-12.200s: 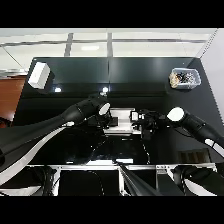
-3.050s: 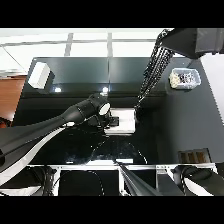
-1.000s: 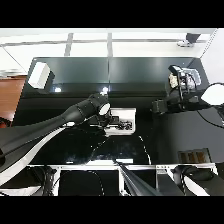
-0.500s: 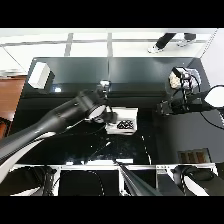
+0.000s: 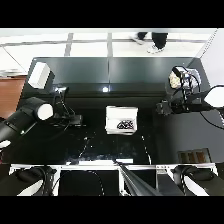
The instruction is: Fold the box and place the chain.
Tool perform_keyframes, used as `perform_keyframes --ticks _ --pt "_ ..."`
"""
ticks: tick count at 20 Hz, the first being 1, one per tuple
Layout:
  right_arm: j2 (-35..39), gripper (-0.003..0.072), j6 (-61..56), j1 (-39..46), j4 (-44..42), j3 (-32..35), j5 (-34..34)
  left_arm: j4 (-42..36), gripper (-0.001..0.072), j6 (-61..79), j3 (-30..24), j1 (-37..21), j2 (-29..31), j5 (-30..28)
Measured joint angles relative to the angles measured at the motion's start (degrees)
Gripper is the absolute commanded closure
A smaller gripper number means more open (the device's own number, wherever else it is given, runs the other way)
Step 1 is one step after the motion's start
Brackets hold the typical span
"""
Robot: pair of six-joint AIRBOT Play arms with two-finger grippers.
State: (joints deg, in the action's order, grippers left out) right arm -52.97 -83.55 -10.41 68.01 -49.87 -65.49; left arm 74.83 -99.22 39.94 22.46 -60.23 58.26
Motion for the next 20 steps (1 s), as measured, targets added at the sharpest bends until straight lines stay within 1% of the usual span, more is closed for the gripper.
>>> perform_keyframes --ticks 2,4,7,9,11,14,20 --pt "0.00 0.0410 -0.04 0.00 0.00 0.00 -0.13 -12.50 0.0005 20.72 -1.92 -2.78 -1.03 -1.42" --pt "0.00 0.0410 -0.28 0.00 0.00 0.00 -0.17 -21.84 0.0003 44.06 -2.97 -3.13 -2.71 -1.90" --pt "0.00 0.0410 -1.18 0.00 -0.02 -0.02 -0.24 -29.27 0.0003 75.14 -3.69 -1.07 -4.74 -3.80" --pt "0.00 0.0410 -1.97 0.00 -0.02 0.00 -0.55 -31.91 0.0002 89.72 -3.87 0.48 -5.73 -5.53" --pt "0.00 0.0410 -2.38 0.00 -0.02 0.00 -1.11 -34.67 0.0002 99.21 -3.96 0.87 -7.17 -7.78" --pt "0.00 0.0410 -2.82 0.00 -0.02 -0.02 -1.40 -37.99 0.0002 107.91 -3.96 0.42 -9.88 -9.73" --pt "0.00 0.0410 -3.04 0.00 -0.07 0.00 -1.25 -43.47 0.0002 115.40 -3.15 0.70 -14.27 -11.32"
